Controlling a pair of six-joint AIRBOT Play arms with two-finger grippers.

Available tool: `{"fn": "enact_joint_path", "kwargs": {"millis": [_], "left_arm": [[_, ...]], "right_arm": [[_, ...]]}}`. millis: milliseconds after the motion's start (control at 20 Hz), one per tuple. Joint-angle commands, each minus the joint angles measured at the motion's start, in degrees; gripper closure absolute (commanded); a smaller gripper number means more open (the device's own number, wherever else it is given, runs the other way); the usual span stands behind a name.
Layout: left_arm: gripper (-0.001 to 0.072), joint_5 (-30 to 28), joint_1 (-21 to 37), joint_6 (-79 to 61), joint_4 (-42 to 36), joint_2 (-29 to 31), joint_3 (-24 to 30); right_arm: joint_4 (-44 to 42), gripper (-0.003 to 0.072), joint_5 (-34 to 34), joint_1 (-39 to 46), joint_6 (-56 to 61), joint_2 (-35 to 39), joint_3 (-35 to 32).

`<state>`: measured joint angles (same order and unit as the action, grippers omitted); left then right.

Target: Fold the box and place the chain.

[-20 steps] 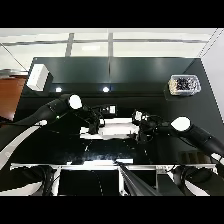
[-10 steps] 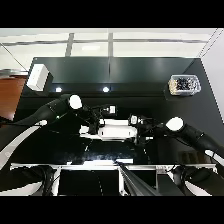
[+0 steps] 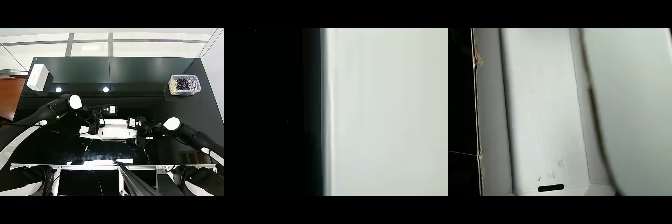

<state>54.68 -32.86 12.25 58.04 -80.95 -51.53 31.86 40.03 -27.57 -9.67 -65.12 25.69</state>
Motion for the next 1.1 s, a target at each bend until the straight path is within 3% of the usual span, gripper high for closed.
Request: {"fn": "enact_joint_path", "kwargs": {"millis": [0, 1050], "left_arm": [[0.0678, 0.0, 0.0, 0.0, 0.0, 0.0, 0.0], [0.0678, 0.0, 0.0, 0.0, 0.0, 0.0, 0.0]], "right_arm": [[-0.3, -0.0026, -0.2, 0.0, -1.6, -0.6, 0.0], [-1.6, -0.0026, -1.5, 0.0, -2.3, -1.8, 0.0]]}}
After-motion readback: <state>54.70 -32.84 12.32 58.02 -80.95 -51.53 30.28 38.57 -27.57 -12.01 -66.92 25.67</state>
